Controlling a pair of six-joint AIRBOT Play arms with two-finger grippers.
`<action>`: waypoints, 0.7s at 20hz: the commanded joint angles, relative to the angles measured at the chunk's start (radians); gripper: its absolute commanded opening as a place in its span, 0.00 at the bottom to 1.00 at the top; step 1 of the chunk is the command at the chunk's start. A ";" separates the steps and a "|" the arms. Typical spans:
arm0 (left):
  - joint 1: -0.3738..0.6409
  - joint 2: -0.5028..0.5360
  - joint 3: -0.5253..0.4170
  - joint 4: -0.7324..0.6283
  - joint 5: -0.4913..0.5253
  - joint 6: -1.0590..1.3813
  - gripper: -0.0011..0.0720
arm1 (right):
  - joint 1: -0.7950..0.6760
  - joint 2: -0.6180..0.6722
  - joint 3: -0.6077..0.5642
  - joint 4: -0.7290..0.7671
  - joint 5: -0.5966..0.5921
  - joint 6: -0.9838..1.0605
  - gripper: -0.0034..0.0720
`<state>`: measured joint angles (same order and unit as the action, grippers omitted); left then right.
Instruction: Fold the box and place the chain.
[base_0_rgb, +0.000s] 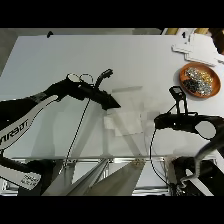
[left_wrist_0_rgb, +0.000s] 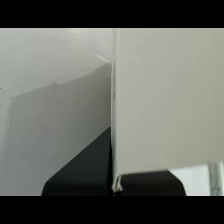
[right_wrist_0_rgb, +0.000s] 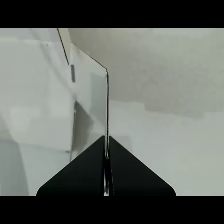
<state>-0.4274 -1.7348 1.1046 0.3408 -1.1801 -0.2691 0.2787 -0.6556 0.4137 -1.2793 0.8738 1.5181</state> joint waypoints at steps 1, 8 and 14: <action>-0.003 0.017 0.001 0.029 0.025 0.161 0.02 | 0.000 0.001 0.000 -0.001 -0.002 0.000 0.07; -0.024 0.154 0.001 0.151 0.044 0.223 0.02 | 0.000 0.079 0.152 -0.007 0.064 -0.066 0.41; -0.077 0.350 -0.035 0.202 -0.051 0.087 0.01 | 0.000 0.242 0.324 -0.091 0.219 -0.087 0.53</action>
<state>-0.4774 -1.4734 1.0939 0.5262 -1.1858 -0.1360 0.2787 -0.4862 0.6743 -1.3277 1.0241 1.4406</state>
